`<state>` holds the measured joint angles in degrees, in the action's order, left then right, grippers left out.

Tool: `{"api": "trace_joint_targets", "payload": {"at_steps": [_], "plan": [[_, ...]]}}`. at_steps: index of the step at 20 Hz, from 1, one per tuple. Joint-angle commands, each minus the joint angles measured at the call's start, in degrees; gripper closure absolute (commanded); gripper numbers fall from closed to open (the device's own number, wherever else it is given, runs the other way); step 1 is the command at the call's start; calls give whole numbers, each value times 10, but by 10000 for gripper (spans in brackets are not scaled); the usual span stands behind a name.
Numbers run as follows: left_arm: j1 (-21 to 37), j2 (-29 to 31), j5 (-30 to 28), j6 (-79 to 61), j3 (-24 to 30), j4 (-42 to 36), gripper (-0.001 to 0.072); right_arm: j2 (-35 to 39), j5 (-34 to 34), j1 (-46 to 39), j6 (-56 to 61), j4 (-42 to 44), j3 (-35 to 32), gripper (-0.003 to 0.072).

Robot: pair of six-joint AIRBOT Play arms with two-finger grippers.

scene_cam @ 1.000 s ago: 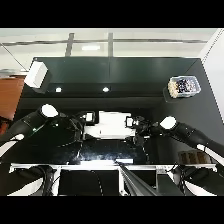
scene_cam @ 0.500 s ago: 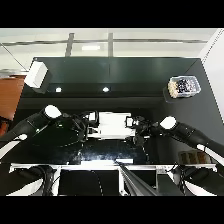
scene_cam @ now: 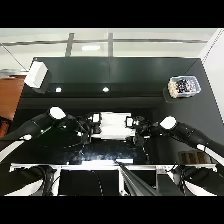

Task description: Fold the box and place the chain.

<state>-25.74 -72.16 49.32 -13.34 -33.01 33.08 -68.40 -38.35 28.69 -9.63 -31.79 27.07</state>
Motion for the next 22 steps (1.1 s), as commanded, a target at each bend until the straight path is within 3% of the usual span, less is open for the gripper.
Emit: {"api": "trace_joint_targets", "payload": {"at_steps": [1, 5, 7, 12, 13, 14, 15, 16, 18, 22], "plan": [[-15, -15, -20, 1, -2, -24, 662, 0, 0, 0, 0, 0, 0, 225], [-16, -16, -22, 4, -2, -23, 657, 0, 0, 0, 0, 0, 0, 225], [-16, -16, -22, 4, -2, -23, 524, 0, 0, 0, 0, 0, 0, 225], [-18, -16, -18, 2, -2, -19, 512, 0, 0, 0, 0, 0, 0, 225], [-18, -16, -17, 2, -2, -18, 550, 0, 0, 0, 0, 0, 0, 225], [-18, -16, -17, 2, -2, -19, 492, 0, 0, 0, 0, 0, 0, 225], [-18, -16, -17, 2, -2, -19, 372, 0, 0, 0, 0, 0, 0, 225], [-17, -15, -16, 3, -2, -17, 398, 0, 0, 0, 0, 0, 0, 225], [-17, -14, -8, 8, -6, 3, 677, 0, 0, 0, 0, 0, 0, 225], [2, 36, 7, 116, -11, 93, 683, 0, 0, 0, 0, 0, 0, 225]]}}
